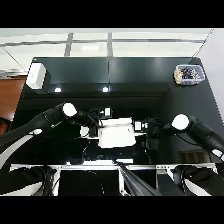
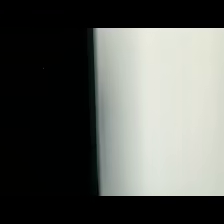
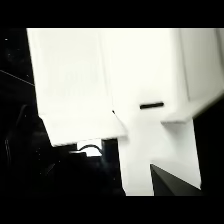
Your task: Fold the box and place the chain.
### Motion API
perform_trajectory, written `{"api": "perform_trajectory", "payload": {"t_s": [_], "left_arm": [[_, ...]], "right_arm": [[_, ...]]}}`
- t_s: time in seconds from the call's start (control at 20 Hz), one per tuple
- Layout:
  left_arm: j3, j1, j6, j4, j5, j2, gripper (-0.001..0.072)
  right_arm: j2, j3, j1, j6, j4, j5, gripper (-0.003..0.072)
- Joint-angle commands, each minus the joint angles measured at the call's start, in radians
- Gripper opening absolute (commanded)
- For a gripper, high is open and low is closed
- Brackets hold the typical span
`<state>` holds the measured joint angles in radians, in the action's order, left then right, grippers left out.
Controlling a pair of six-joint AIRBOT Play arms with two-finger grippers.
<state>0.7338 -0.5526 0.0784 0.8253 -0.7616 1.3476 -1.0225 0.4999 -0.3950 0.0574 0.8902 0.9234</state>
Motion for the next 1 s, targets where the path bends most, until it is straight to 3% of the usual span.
{"api": "perform_trajectory", "payload": {"t_s": [0.0,0.35,0.65,0.95], "left_arm": [[-0.001,0.000,0.000,0.003,-0.006,0.001,0.0025],[-0.001,-0.001,0.001,0.000,-0.006,0.001,0.0024],[-0.001,-0.001,0.004,0.000,-0.009,0.001,0.0025],[-0.001,0.000,0.003,0.000,-0.022,0.001,0.0025]], "right_arm": [[-0.026,-0.003,-0.074,-0.036,0.000,-0.060,0.0679],[-0.027,-0.003,-0.112,-0.036,-0.208,-0.185,0.0678],[-0.013,0.013,-0.101,-0.036,-0.178,-0.204,0.0679],[-0.002,0.038,-0.001,-0.041,-0.175,-0.219,0.0679]]}}
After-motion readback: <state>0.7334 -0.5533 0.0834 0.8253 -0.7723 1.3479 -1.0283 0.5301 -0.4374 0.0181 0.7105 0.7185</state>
